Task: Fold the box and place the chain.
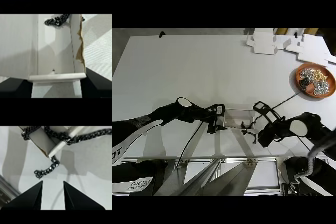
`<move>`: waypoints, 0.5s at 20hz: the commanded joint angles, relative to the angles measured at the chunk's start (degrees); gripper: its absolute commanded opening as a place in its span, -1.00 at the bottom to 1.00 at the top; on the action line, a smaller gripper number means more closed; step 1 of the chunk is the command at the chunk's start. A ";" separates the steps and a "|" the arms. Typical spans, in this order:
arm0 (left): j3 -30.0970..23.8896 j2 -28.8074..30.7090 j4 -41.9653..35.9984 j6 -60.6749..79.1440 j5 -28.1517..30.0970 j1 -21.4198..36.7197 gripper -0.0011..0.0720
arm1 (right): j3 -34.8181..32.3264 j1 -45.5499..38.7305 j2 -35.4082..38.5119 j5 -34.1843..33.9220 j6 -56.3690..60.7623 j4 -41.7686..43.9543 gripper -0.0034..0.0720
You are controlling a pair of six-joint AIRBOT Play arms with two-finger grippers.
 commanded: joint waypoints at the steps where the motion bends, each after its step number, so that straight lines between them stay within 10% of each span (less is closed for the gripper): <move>1: 0.02 0.04 0.00 0.00 0.02 0.02 -0.87 | -0.48 4.22 -3.91 -2.58 4.42 -2.19 -0.12; 10: 0.02 0.04 0.00 0.02 0.00 0.02 -0.87 | -0.57 8.98 -8.28 -7.34 9.33 -3.52 -0.13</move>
